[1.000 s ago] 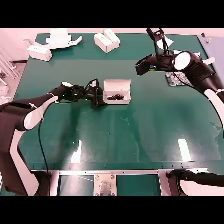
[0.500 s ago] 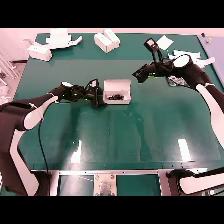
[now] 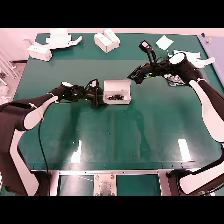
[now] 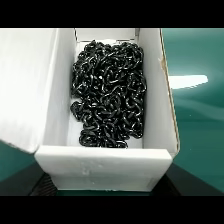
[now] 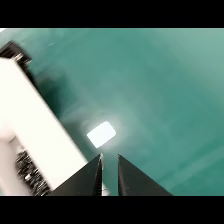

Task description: Fold the box and place the chain.

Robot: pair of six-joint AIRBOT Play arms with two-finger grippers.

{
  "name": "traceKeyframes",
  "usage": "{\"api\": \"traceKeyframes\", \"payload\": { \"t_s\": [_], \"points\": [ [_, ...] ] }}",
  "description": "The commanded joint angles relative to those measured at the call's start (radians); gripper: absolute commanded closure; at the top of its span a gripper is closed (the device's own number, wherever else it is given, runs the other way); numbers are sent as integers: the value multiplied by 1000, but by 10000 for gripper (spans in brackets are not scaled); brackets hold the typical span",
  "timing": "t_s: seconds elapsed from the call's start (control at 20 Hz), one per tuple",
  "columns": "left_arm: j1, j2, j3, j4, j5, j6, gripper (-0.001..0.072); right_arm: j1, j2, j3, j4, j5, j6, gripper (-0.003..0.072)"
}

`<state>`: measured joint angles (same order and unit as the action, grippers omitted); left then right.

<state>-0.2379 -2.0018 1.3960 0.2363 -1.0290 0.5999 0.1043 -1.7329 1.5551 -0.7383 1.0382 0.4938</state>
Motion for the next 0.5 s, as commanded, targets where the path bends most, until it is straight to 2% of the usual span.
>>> {"api": "traceKeyframes", "payload": {
  "t_s": [0.0,0.05,0.1,0.35,0.45],
  "points": [
    [0,1,0,0,0,0,242,6,-27,10,5,106,-5,560],
    [0,1,0,0,0,0,241,8,-29,10,5,117,-6,525],
    [0,1,0,0,0,1,241,10,-29,10,6,133,-11,447],
    [0,1,0,0,0,1,241,23,-29,29,5,273,-28,448],
    [0,1,0,0,0,1,242,31,-29,34,6,288,-28,447]
  ]
}}
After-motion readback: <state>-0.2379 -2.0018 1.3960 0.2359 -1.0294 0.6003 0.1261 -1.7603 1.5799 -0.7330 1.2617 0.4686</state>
